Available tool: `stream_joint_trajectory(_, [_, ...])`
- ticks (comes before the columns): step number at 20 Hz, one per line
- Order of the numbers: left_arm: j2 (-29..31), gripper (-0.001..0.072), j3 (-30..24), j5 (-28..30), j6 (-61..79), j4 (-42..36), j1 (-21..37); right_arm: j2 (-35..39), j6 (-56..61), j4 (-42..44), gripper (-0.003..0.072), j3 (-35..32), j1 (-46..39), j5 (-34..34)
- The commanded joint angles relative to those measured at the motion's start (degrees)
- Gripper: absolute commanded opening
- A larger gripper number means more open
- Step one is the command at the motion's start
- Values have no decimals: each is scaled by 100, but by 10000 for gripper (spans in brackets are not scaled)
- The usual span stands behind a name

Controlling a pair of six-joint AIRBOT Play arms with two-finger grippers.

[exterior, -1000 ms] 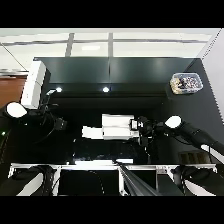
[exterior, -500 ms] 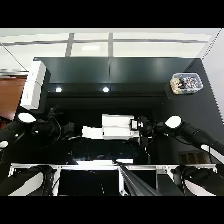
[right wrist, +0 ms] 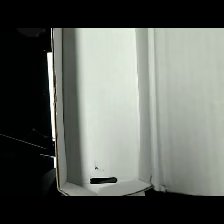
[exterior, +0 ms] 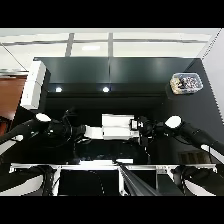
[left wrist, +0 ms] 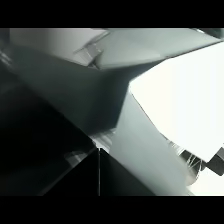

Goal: Fold the box and place the chain.

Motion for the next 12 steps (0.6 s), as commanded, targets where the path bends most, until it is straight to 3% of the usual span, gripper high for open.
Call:
stream_joint_trajectory(1, [-103,26,42,-26,501,-549,-122,-4,0,0,136,7,4,2])
stream_joint_trajectory(12, [-98,27,157,-136,833,-608,-125,-4,0,0,137,7,4,2])
